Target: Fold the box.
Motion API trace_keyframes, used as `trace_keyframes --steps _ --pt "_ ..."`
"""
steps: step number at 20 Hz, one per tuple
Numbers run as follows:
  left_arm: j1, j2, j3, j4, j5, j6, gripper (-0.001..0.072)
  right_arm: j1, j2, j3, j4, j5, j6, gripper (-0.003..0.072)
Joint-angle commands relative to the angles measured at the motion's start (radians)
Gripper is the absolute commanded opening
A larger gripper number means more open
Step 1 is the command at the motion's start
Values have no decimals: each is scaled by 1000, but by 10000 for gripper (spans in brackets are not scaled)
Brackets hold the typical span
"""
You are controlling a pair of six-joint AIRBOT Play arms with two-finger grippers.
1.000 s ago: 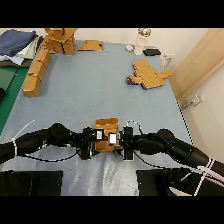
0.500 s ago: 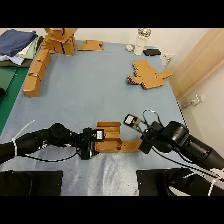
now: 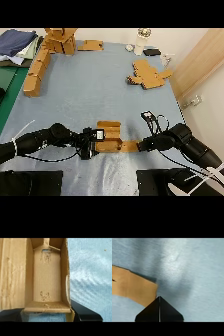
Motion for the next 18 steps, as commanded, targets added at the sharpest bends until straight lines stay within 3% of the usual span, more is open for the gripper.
trace_keyframes --steps 1,11,18 --pt "0 0 1 0 1 0 507 -14 -5 -26 96 87 -3 4" --pt "0 0 1 0 1 0 507 -14 120 4 141 -31 -1 4" --pt "0 0 1 0 1 0 507 -14 39 -34 207 68 -3 3"
